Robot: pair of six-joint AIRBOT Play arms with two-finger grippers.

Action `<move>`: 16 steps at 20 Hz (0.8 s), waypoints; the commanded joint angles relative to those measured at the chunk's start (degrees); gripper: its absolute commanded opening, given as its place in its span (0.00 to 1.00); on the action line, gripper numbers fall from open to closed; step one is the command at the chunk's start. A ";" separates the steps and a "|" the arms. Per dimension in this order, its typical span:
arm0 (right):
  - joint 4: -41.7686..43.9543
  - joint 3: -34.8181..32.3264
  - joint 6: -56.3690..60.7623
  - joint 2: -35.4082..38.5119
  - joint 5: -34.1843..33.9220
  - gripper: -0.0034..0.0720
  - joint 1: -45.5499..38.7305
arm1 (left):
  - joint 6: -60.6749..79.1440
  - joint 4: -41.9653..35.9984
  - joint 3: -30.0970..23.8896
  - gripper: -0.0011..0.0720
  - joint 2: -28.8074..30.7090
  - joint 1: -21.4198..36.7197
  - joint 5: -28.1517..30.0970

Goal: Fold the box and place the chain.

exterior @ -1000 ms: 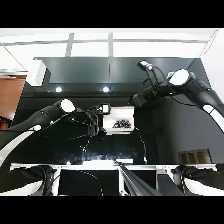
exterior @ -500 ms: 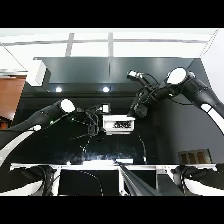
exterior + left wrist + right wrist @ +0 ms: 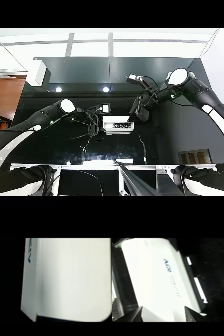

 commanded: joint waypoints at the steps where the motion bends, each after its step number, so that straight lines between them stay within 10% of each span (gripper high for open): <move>1: 2.64 -4.35 -2.75 0.20 -5.77 0.87 1.44 | 0.00 -0.20 0.04 0.49 0.00 0.04 0.04; 11: -3.91 -5.86 -7.76 2.62 -9.84 0.85 5.05 | 0.00 -0.24 0.04 0.49 0.00 0.04 0.02; 12: -4.00 -5.86 -7.78 3.30 -10.05 0.63 5.05 | 0.00 -0.24 0.04 0.49 0.00 0.04 0.02; 16: -4.98 -5.88 -7.54 3.56 -11.10 0.51 5.55 | 0.00 -0.24 0.04 0.49 0.00 0.04 0.02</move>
